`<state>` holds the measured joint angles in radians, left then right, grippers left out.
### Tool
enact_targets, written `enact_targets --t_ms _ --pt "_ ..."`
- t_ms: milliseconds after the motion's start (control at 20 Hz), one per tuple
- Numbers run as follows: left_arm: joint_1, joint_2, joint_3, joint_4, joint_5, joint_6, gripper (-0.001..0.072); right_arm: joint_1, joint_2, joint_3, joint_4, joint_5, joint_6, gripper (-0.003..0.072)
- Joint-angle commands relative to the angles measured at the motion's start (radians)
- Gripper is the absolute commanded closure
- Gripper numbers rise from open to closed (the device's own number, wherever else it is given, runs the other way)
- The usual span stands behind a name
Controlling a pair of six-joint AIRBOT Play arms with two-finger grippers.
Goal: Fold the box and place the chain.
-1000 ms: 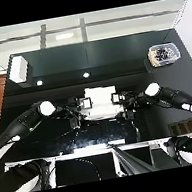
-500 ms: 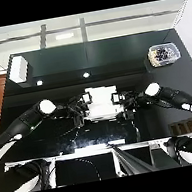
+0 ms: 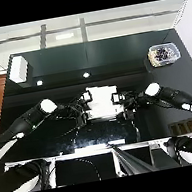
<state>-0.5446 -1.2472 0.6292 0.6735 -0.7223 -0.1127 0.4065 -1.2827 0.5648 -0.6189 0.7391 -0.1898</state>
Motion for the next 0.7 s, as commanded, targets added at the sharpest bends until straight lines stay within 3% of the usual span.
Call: enact_targets --t_ms 0,50,100,150,200,250,300,350,550,650 --pt "0.000 -0.001 -0.001 0.000 -0.005 0.013 0.0264 0.001 0.000 0.000 0.001 0.000 0.001 0.0451" --pt "0.000 -0.001 0.000 0.005 -0.011 0.013 0.0452 0.001 0.000 0.000 0.001 0.000 0.001 0.0451" --pt "-0.001 -0.001 0.000 0.007 -0.016 0.014 0.0497 0.001 0.000 0.000 0.001 0.000 0.001 0.0451" --pt "0.000 -0.001 0.000 0.006 -0.015 0.014 0.0351 0.001 0.000 0.000 0.001 0.000 0.001 0.0451" --pt "0.000 -0.001 0.000 0.006 -0.014 0.014 0.0266 0.001 0.000 0.000 0.001 0.000 0.001 0.0451" --pt "0.000 -0.001 0.000 0.007 -0.014 0.014 0.0284 0.001 0.000 0.000 0.001 0.000 0.001 0.0451" --pt "0.000 0.000 0.000 0.015 -0.015 0.012 0.0511 0.001 0.000 0.000 0.001 0.000 0.001 0.0451" --pt "0.000 0.007 0.000 0.049 -0.017 0.008 0.0684 0.001 0.000 0.000 0.001 0.000 0.001 0.0451" --pt "0.045 0.078 0.000 0.240 -0.019 -0.231 0.0686 0.001 0.000 0.000 0.001 0.000 0.001 0.0451" --pt "0.102 0.138 0.000 0.269 -0.023 -0.346 0.0686 0.001 0.000 0.000 0.001 0.000 0.001 0.0451"
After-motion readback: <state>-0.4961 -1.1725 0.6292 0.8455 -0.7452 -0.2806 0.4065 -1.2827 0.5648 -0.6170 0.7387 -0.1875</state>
